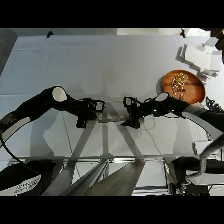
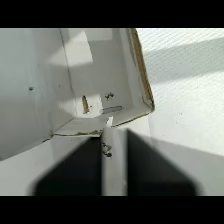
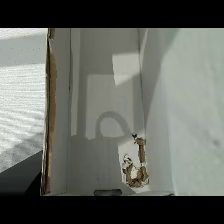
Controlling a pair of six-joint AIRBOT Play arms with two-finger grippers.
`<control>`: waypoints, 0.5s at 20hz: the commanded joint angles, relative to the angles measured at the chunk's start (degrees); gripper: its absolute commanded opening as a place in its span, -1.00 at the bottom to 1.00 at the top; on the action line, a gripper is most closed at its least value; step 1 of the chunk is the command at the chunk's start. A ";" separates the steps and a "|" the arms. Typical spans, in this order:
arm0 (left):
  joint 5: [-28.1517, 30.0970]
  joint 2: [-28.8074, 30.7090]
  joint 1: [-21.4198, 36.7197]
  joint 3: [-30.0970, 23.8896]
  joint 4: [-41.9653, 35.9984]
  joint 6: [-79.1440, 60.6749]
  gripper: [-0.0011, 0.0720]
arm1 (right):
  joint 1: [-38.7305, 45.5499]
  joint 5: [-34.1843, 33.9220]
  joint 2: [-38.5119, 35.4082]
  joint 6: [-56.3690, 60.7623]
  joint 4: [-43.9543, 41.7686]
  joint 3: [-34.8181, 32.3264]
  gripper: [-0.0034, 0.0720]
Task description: Fold the box and place the chain.
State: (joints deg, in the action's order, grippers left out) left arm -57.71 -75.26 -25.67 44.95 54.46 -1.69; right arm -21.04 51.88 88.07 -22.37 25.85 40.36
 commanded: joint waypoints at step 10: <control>8.17 -0.02 0.02 -4.79 -7.69 0.26 -0.94 | -0.02 0.00 0.02 0.00 0.00 0.00 0.48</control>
State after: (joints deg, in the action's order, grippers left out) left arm -52.27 -75.26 -25.65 41.41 48.40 -1.67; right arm -21.04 51.86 88.07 -22.39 25.87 40.36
